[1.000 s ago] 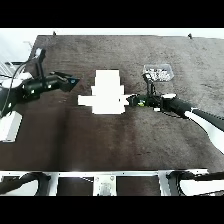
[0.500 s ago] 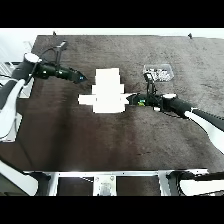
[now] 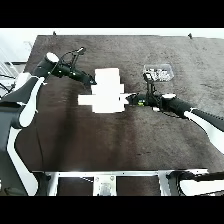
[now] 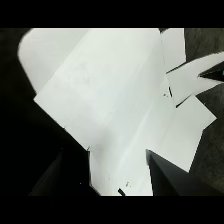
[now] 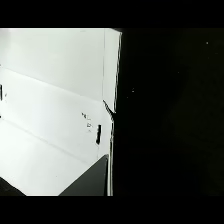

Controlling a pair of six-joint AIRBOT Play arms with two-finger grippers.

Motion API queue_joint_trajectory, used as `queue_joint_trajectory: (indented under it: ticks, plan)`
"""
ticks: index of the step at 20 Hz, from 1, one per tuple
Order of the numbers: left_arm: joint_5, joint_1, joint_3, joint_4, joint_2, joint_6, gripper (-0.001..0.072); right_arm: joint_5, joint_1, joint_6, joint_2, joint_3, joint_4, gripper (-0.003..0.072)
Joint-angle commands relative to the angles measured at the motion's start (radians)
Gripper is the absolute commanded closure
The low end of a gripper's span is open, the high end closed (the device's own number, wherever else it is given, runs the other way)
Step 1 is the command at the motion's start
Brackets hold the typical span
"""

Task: Fold the box and place the chain.

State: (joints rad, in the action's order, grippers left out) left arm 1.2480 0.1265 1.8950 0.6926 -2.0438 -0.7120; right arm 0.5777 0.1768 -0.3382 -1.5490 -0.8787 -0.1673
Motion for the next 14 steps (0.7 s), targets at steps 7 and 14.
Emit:
queue_joint_trajectory:
  ticks: [7, 14]
  plan:
    - [-0.006, 0.006, 0.025, -0.040, -0.083, 0.020, 0.0126, 0.002, 0.002, 0.000, 0.000, 0.001, -0.002, 0.0678]
    - [0.017, 0.006, 0.025, -0.104, -0.118, 0.059, 0.0187, 0.002, 0.002, 0.003, 0.000, 0.001, -0.002, 0.0678]
